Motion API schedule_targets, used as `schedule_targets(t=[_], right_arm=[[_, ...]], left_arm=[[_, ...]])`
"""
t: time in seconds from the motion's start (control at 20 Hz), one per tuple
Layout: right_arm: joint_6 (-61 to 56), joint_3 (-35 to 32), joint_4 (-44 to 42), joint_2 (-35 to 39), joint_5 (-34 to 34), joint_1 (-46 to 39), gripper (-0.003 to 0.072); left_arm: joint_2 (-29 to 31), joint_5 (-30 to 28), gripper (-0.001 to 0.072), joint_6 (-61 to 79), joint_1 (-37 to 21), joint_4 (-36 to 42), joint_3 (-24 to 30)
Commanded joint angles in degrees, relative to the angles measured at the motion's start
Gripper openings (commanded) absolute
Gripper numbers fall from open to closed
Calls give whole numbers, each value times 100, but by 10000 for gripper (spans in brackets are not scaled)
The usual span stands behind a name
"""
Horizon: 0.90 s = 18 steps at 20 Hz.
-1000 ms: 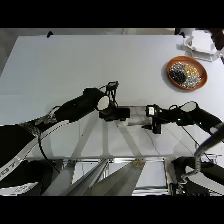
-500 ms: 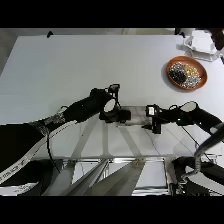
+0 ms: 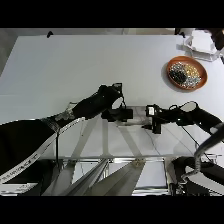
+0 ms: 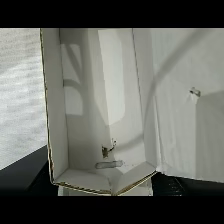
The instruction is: Fold the box and place the chain.
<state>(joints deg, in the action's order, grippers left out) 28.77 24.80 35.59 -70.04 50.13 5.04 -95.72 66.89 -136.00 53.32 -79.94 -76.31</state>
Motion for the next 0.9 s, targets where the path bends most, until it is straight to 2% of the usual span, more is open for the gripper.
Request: schedule_targets(t=[0.0,0.15,0.65,0.7,0.8,0.85], right_arm=[[-2,-2,0,2,0,0,302],[0,-2,-2,2,0,0,302],[0,-2,-2,2,0,0,302],[0,-2,-2,2,0,0,302],[0,-2,0,2,0,0,302],[0,-2,-2,2,0,0,302]], left_arm=[[-101,254,324,-520,11,-55,-120],[-138,-26,324,-833,33,-28,-120],[-398,199,308,-1255,35,-46,-114],[-420,240,284,-1270,35,-33,-114],[-455,341,120,-1445,33,-37,-111],[-457,341,84,-1451,35,-37,-111]])
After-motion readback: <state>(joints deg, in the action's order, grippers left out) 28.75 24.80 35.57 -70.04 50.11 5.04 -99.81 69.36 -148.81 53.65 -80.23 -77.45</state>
